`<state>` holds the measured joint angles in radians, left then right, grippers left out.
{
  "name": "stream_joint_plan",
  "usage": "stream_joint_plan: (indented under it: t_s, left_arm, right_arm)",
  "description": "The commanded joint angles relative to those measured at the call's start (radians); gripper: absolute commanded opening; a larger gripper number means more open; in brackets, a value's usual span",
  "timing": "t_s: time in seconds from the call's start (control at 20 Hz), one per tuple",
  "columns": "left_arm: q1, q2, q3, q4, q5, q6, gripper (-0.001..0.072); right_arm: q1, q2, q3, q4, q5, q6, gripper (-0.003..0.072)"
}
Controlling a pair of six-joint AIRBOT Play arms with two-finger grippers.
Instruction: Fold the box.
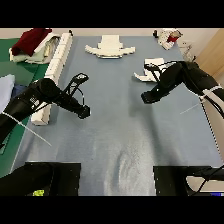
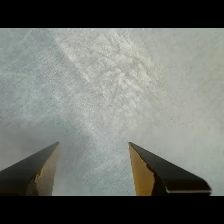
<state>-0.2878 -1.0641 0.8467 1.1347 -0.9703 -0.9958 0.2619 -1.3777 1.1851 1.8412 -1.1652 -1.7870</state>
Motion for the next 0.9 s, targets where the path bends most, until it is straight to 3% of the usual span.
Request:
stream_joint_plan:
  t_s: [0.0, 0.1, 0.15, 0.25, 0.35, 0.4, 0.6, 0.75, 0.85]
  left_arm:
    - [0.001, -0.001, 0.001, -0.017, 0.057, 0.0, 0.0646]
    - [0.001, -0.002, 0.001, -0.059, 0.071, 0.0, 0.0647]
    - [0.001, -0.002, 0.001, -0.087, 0.071, 0.0, 0.0647]
    - [0.001, -0.002, 0.001, -0.137, 0.071, 0.0, 0.0646]
    - [0.001, -0.002, 0.001, -0.175, 0.08, 0.0, 0.0646]
    - [0.001, -0.002, 0.001, -0.192, 0.081, 0.0, 0.0647]
    - [0.001, -0.002, 0.001, -0.293, 0.076, 0.0, 0.0647]
    - [0.001, -0.002, 0.001, -0.317, 0.078, 0.0, 0.0646]
    - [0.001, -0.002, 0.001, -0.335, 0.078, 0.0, 0.0647]
  right_arm:
    - [0.0, -0.002, 0.001, 0.059, 0.049, 0.124, 0.0008]
    - [-0.007, -0.003, 0.004, 0.013, 0.109, 0.269, 0.0009]
    - [-0.024, -0.008, 0.026, -0.051, 0.106, 0.299, 0.0049]
    - [-0.109, -0.052, 0.138, -0.169, 0.041, 0.365, 0.0154]
    - [-0.259, -0.126, 0.303, -0.187, -0.028, 0.367, 0.0346]
    - [-0.341, -0.175, 0.395, -0.185, -0.061, 0.367, 0.0391]
    - [-0.639, -0.415, 0.732, -0.072, -0.158, 0.355, 0.0389]
    - [-0.781, -0.57, 0.842, 0.233, -0.124, 0.267, 0.0389]
    - [-0.819, -0.658, 0.894, 0.304, -0.098, 0.236, 0.0389]
